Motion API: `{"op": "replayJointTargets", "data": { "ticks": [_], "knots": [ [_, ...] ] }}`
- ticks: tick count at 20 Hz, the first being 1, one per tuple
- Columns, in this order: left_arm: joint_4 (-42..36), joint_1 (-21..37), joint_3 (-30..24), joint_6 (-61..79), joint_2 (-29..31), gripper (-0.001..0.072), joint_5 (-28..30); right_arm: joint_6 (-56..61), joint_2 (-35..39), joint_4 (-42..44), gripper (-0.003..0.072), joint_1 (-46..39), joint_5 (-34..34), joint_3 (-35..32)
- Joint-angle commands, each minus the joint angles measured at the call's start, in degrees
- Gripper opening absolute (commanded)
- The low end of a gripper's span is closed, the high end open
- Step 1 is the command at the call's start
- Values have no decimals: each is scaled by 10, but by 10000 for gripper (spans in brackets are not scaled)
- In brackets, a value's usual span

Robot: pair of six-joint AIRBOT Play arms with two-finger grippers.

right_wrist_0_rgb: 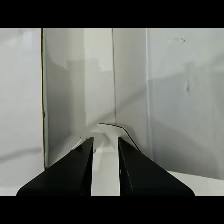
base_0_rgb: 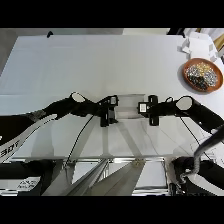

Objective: Fold the box and place the chain.

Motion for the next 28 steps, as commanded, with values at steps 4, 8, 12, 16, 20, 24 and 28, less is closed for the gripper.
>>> {"op": "replayJointTargets", "data": {
  "ticks": [4,8,12,16,20,24,28],
  "knots": [
    [0,0,0,1,0,85,0,-17,-21,19,367,21,-26,0],
    [0,0,0,1,0,85,0,-17,-21,19,462,21,-26,0],
    [0,0,0,1,0,85,0,-16,-16,9,21,21,-28,0],
    [0,0,0,1,0,85,0,47,6,-5,16,-10,-15,0],
    [0,0,0,1,0,85,0,146,83,-25,16,-57,49,0],
    [0,0,0,1,0,85,0,307,158,-11,16,-117,93,0],
    [0,0,0,1,0,85,0,671,165,-78,16,-200,94,0]
  ]
}}
